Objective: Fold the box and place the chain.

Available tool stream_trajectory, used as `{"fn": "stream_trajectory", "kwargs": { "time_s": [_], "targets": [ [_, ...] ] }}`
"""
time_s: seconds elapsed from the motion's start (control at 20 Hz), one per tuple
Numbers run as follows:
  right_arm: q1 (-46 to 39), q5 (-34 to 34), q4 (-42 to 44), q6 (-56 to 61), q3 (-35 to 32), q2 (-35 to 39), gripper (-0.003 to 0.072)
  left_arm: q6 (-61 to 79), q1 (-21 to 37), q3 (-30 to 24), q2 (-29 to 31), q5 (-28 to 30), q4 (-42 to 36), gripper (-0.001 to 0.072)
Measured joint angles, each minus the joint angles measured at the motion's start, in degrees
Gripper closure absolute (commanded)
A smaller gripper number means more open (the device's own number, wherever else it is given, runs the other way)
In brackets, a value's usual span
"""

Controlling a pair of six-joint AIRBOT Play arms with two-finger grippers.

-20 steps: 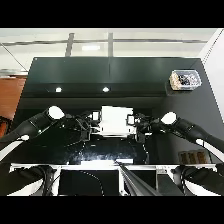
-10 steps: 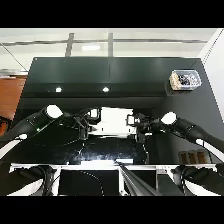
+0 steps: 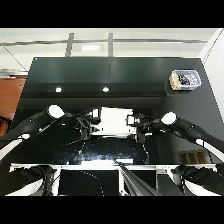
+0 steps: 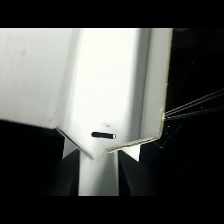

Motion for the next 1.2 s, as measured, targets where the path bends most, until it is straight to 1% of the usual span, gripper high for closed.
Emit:
{"fn": "stream_trajectory", "kwargs": {
  "time_s": [0.3,0.35,0.4,0.65,0.8,0.85,0.9,0.95,1.0,1.05,1.1,1.15,1.2],
  "targets": [
    [0.0,0.0,0.0,0.0,0.0,0.0,0.0218,1.2,-1.0,0.0,-0.4,0.6,-1.4,0.0450],
    [0.0,0.0,0.0,0.0,0.0,0.0,0.0217,1.3,-1.1,0.0,-0.4,0.7,-2.3,0.0495],
    [0.0,0.0,0.0,0.0,0.0,0.0,0.0217,1.5,-1.4,0.0,-0.5,1.1,-2.8,0.0498],
    [0.0,0.0,0.0,0.0,0.0,0.0,0.0218,1.7,-4.2,0.0,-1.6,3.1,-5.2,0.0498],
    [0.0,0.0,0.0,0.0,0.0,0.0,0.0217,1.4,-4.9,0.0,-2.5,3.5,-5.9,0.0491],
    [0.0,0.0,0.0,0.0,0.0,0.0,0.0217,1.4,-5.0,0.0,-2.7,3.5,-6.1,0.0463],
    [0.0,0.0,0.0,0.0,0.0,0.0,0.0218,1.2,-5.0,0.0,-2.9,3.6,-6.2,0.0348],
    [0.0,0.0,0.0,0.0,0.0,0.0,0.0217,1.2,-5.1,0.0,-2.9,3.8,-6.4,0.0288],
    [0.0,0.0,0.0,0.0,0.0,0.0,0.0218,1.2,-5.2,0.0,-3.0,3.9,-6.4,0.0317],
    [0.0,0.0,0.0,0.0,0.0,0.0,0.0217,1.2,-5.2,0.0,-3.0,4.0,-6.4,0.0371],
    [0.0,0.0,0.0,0.0,0.0,0.0,0.0217,1.2,-5.2,0.0,-3.1,4.1,-6.4,0.0386],
    [0.0,0.0,0.0,0.0,0.0,0.0,0.0218,1.2,-5.2,0.0,-3.1,4.1,-6.4,0.0382],
    [0.0,0.0,0.0,0.0,0.0,0.0,0.0217,1.2,-5.3,0.0,-3.1,4.2,-6.4,0.0283]
  ]
}}
